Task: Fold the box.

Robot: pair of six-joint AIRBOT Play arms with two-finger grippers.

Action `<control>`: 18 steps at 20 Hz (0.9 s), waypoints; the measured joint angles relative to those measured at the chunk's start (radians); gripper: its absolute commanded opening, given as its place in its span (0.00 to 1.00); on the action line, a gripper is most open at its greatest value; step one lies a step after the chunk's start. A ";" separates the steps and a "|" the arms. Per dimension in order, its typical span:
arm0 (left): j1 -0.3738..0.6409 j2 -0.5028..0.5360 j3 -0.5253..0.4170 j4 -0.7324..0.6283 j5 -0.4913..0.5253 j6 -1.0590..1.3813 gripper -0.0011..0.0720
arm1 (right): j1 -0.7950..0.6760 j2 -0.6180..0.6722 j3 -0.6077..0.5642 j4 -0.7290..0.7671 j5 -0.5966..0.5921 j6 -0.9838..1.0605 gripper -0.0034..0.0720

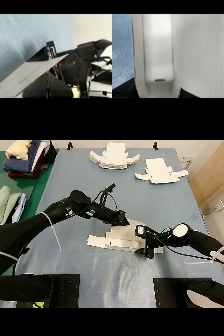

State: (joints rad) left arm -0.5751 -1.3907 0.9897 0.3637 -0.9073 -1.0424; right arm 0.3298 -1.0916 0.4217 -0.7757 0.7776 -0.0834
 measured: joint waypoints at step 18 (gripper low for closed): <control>0.078 -0.125 0.013 0.085 -0.088 -0.145 0.03 | 0.000 0.000 0.000 -0.002 0.000 -0.003 0.70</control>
State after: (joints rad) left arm -0.4973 -1.5154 1.0031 0.4492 -0.9951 -1.1873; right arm 0.3298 -1.0920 0.4217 -0.7773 0.7776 -0.0860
